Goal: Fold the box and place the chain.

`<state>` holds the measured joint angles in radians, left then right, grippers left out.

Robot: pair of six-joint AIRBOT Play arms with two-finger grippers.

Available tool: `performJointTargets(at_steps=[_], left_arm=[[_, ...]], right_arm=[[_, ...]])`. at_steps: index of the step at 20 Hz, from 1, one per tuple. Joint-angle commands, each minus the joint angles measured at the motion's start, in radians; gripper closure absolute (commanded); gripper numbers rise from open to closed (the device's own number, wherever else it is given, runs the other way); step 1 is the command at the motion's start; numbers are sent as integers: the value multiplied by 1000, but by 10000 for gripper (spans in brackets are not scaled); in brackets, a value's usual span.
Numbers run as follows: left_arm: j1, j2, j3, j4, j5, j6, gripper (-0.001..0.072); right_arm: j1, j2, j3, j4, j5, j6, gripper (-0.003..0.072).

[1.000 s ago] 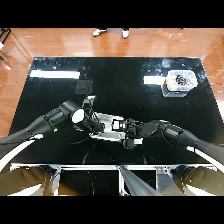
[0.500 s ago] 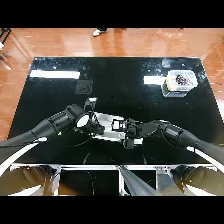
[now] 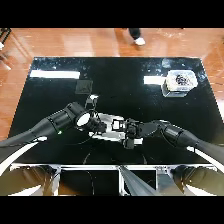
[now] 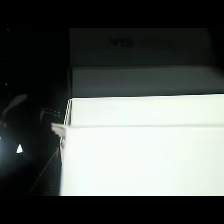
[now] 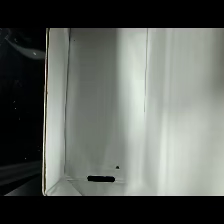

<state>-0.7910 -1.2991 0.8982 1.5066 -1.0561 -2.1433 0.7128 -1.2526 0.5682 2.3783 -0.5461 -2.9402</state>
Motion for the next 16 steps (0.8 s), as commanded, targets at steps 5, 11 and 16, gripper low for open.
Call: performJointTargets(at_steps=[5, 11, 16], left_arm=[[1, -6, 22, 81, -59, -35, 151], [0, -15, 22, 76, -56, -47, 278], [-16, -17, 22, 27, -24, -54, 278]], right_arm=[[0, 1, -1, 0, 0, 0, 499], [0, 1, -1, 0, 0, 0, 499], [0, 1, -1, 0, 0, 0, 499]])
